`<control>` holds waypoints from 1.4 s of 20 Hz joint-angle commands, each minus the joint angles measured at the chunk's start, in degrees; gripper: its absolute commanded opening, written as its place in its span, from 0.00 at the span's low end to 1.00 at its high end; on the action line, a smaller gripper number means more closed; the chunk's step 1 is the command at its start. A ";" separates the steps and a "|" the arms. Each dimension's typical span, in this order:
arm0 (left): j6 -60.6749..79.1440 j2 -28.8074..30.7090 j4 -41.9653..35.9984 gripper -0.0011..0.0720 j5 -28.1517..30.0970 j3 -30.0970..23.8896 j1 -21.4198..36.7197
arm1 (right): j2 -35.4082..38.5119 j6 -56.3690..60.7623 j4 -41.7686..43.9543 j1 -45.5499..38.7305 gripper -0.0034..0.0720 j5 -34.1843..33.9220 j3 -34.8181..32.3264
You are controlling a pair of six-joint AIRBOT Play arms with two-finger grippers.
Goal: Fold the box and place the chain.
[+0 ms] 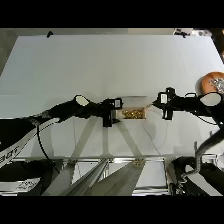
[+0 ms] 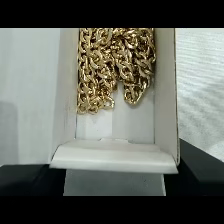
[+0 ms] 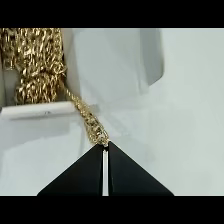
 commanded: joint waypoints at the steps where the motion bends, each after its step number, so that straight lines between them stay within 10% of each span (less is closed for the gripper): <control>1: -0.02 0.04 0.02 0.70 0.02 0.00 0.00 | 4.09 2.40 4.92 2.82 0.06 2.01 0.02; 13: -0.02 0.04 0.02 0.70 0.00 0.00 0.00 | 14.73 11.82 15.17 11.47 0.06 2.89 2.16; 24: -0.02 0.04 0.02 0.70 0.02 0.00 0.00 | 3.80 23.67 8.63 11.96 0.07 1.03 2.25; 28: -0.02 0.04 0.02 0.70 0.02 0.00 0.00 | 2.19 23.82 8.46 12.61 0.37 1.51 2.25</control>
